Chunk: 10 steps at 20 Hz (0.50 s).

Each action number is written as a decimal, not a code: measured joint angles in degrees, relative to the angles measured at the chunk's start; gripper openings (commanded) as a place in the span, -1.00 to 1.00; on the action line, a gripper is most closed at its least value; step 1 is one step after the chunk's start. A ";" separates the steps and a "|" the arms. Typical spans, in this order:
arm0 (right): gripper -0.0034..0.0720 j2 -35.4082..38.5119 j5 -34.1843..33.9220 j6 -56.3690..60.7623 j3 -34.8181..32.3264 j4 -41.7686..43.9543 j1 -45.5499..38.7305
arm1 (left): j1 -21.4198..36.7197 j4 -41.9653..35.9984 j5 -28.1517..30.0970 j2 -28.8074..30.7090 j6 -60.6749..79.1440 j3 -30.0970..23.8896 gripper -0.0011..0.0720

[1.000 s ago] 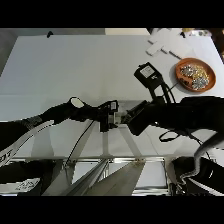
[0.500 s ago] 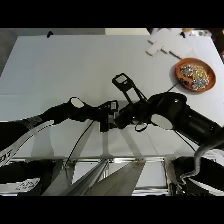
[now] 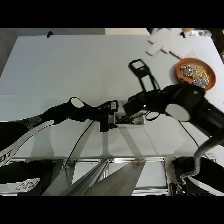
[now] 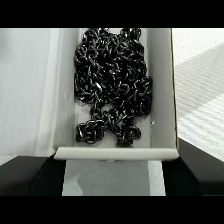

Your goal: Fold the box and place the chain.

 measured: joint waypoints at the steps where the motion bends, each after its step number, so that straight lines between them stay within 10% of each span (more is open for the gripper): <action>1: -0.60 1.16 0.17 -0.39 0.02 -0.52 -2.29 | 0.00 0.00 0.00 0.00 -0.02 0.00 -0.34; 2: -0.57 1.88 0.48 -0.63 0.04 -1.05 -4.61 | 0.00 0.00 0.00 0.00 -0.02 0.00 -0.34; 4: 0.25 2.32 1.18 -1.22 0.04 -1.92 -9.94 | 0.00 0.00 0.00 0.00 -0.02 0.00 -0.34; 10: -0.06 -4.59 2.38 -3.98 0.04 -3.06 -22.45 | 0.00 0.00 0.00 0.00 -0.02 0.00 -0.34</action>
